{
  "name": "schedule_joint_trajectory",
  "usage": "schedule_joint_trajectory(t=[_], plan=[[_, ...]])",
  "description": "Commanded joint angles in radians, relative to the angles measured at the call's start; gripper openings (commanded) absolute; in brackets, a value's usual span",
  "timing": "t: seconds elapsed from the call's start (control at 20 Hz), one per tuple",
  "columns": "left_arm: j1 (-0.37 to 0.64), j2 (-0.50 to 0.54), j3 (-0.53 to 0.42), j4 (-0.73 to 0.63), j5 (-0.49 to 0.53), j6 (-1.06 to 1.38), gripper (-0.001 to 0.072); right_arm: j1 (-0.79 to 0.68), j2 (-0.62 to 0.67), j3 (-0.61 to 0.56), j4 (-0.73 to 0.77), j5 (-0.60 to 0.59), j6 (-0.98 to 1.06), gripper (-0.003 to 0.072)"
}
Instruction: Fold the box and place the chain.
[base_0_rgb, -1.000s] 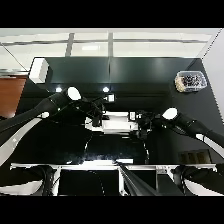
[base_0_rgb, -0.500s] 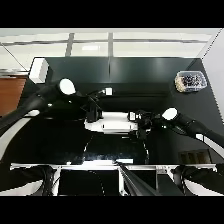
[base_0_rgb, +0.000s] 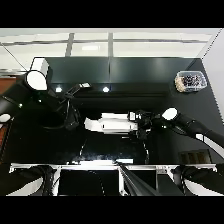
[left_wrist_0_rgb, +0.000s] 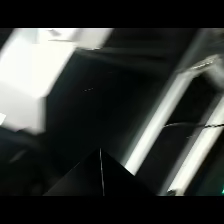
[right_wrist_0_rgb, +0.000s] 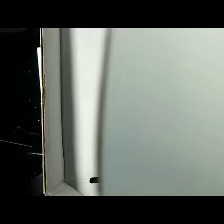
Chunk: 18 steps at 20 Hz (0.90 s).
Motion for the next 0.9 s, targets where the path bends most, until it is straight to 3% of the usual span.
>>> schedule_joint_trajectory(t=[0.0,0.15,0.3,0.4,0.55,0.75,0.85], plan=[[-0.026,0.008,-0.165,-0.352,0.225,-0.043,0.0026,0.000,0.000,-0.001,0.003,-0.003,0.000,0.0191],[-0.051,-0.011,-0.292,-0.660,0.549,0.166,0.0028,0.000,0.000,-0.001,0.003,-0.003,0.000,0.0191],[-0.051,-0.077,-0.304,-0.923,0.680,0.366,0.0028,0.000,0.000,-0.001,0.003,-0.003,0.000,0.0192],[-0.050,-0.116,-0.287,-0.990,0.748,0.459,0.0027,0.000,0.000,-0.001,0.003,-0.002,0.000,0.0191],[-0.058,-0.202,-0.224,-0.816,0.769,0.420,0.0026,0.000,0.000,-0.001,0.003,-0.002,0.000,0.0192],[-0.104,-0.267,-0.063,-0.238,0.736,0.071,0.0026,0.000,0.000,-0.001,0.003,-0.002,0.000,0.0192],[-0.137,-0.289,-0.006,-0.074,0.693,-0.015,0.0028,0.000,0.000,-0.001,0.003,-0.002,0.000,0.0191]])
